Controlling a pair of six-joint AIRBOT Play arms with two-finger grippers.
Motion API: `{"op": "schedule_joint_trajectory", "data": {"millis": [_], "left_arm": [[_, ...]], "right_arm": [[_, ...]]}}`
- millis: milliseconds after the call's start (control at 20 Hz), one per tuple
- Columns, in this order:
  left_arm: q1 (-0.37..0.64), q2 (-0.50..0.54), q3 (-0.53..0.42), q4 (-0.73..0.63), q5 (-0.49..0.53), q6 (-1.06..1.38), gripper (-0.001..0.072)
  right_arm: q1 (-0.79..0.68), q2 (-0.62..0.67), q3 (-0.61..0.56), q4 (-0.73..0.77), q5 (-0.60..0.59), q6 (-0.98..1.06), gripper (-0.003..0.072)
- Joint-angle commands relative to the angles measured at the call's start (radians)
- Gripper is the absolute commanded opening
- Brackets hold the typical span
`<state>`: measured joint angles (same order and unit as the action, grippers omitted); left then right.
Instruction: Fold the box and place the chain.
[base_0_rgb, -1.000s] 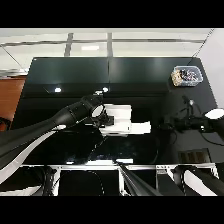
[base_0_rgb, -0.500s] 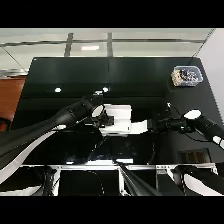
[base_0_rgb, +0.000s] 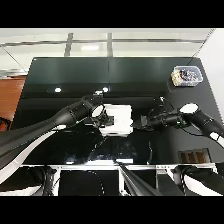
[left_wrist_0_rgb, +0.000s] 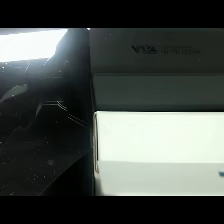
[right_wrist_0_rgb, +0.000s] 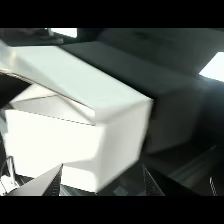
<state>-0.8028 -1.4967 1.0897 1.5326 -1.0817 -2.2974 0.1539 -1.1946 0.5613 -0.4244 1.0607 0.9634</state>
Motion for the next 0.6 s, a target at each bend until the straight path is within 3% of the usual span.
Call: {"op": "schedule_joint_trajectory", "data": {"millis": [0, 50, 200, 550], "left_arm": [[0.001, 0.000, 0.000, 0.000, 0.001, 0.000, 0.0028], [0.001, 0.000, 0.000, 0.000, 0.001, 0.000, 0.0028], [0.000, 0.000, 0.000, 0.000, -0.011, 0.000, 0.0028], [0.000, 0.000, 0.000, 0.000, -0.011, 0.000, 0.0028]], "right_arm": [[0.074, 0.000, 0.048, 0.003, -0.048, 0.053, 0.0510], [0.087, 0.000, 0.056, 0.000, -0.062, 0.069, 0.0397], [0.124, 0.000, 0.064, -0.023, -0.107, 0.138, 0.0396], [0.254, 0.000, 0.110, -0.265, -0.175, 0.490, 0.0396]]}}
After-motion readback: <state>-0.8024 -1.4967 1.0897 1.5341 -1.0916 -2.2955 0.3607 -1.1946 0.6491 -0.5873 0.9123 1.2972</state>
